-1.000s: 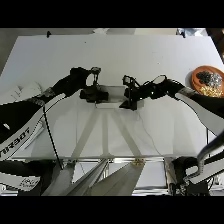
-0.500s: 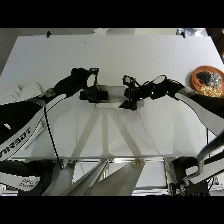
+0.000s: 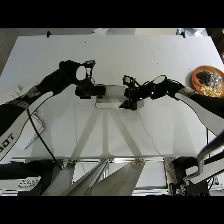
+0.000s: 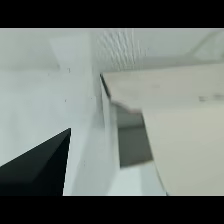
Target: Fold the box and place the chain.
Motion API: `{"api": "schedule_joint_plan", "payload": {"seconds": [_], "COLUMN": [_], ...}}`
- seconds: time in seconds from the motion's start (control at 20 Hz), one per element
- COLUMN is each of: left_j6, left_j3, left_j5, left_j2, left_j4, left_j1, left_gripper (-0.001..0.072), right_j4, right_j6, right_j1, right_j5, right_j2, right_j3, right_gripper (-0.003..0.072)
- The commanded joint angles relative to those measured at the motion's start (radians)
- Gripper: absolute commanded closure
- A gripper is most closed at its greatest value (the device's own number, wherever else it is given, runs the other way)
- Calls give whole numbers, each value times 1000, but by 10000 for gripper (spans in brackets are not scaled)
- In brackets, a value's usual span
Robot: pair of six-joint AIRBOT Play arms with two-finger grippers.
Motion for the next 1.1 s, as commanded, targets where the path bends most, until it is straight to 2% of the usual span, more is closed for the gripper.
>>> {"api": "schedule_joint_plan", "payload": {"seconds": [0.0, 0.15, 0.2, 0.25, 0.45, 0.5, 0.55, 0.6, 0.85, 0.95, 1.05], "left_j6": [227, 592, 742, 882, 1464, 1626, 1772, 1873, 2242, 2342, 2393], "left_j3": [0, -18, -44, -77, -268, -317, -354, -374, -377, -377, -377], "left_j5": [-78, -113, -93, -61, 84, 106, 117, 114, 111, 113, 124], "left_j2": [90, 173, 205, 234, 292, 285, 267, 238, 66, 12, -26], "left_j4": [-81, -159, -182, -203, -352, -404, -449, -489, -689, -800, -851], "left_j1": [72, 137, 155, 173, 243, 259, 273, 286, 333, 351, 365], "left_gripper": [113, 112, 114, 153, 147, 115, 36, 7, 7, 7, 7], "right_j4": [0, 0, 0, 0, 0, 0, 0, 0, 0, 0, 0], "right_j6": [0, 0, 0, 0, 0, 0, 0, 0, 0, 0, 0], "right_j1": [0, 0, 0, 0, 0, 0, 0, 0, 0, 0, 0], "right_j5": [0, 0, 0, 0, 0, 0, 0, 0, 0, 0, 0], "right_j2": [1, 1, 1, 1, 1, 1, 1, 1, 1, 1, 1], "right_j3": [0, 0, 0, 0, 0, 0, 0, 0, 0, 0, 0], "right_gripper": [319, 319, 319, 319, 319, 319, 319, 319, 319, 319, 319]}}
